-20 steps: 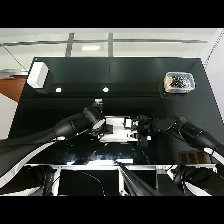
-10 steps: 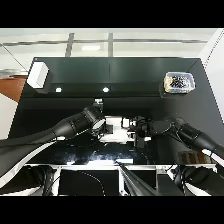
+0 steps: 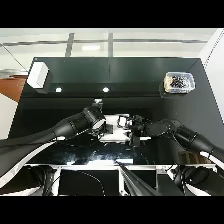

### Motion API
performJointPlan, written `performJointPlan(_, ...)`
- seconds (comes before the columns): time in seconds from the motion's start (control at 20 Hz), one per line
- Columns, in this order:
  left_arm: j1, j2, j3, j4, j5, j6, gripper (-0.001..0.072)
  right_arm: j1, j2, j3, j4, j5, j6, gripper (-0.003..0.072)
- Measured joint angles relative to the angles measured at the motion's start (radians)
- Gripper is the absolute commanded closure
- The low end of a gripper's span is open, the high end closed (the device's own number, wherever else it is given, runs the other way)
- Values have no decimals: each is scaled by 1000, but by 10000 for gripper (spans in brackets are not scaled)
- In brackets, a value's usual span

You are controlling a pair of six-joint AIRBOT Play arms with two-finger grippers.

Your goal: Fold the box and place the chain.

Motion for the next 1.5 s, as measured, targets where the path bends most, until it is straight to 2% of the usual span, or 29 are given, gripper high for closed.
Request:
performJointPlan(0.05,0,0,0,0,0,0,681,1,0,0,1,0,3,328)
performJointPlan(0.15,0,0,0,0,0,1,681,2,0,0,-1,0,11,431)
performJointPlan(0.2,0,0,0,0,0,1,681,2,0,0,-4,-1,13,350)
performJointPlan(0.25,0,0,0,0,0,1,681,2,0,0,-5,-1,17,319)
performJointPlan(0.4,0,0,0,0,0,1,681,2,0,0,-7,-3,18,321)
performJointPlan(0.45,0,0,0,0,0,1,681,2,0,0,-7,-3,19,452)
performJointPlan(0.5,0,0,0,0,-1,1,681,2,0,0,-11,-4,19,484)
performJointPlan(0.8,0,0,0,1,-3,2,681,-33,74,0,-56,-37,70,487)
performJointPlan(0.9,0,0,0,1,-5,3,681,-87,143,0,-85,-78,129,487)
performJointPlan(0.95,0,-1,0,1,-5,4,681,-126,181,0,-101,-112,172,554)
performJointPlan(1.0,0,-1,0,1,-6,4,681,-170,214,0,-114,-149,218,661)
performJointPlan(1.25,0,-1,0,2,-11,4,681,-466,312,-5,-158,-320,550,662)
performJointPlan(1.5,0,-1,0,2,-12,4,681,-716,309,-104,-195,-343,928,662)
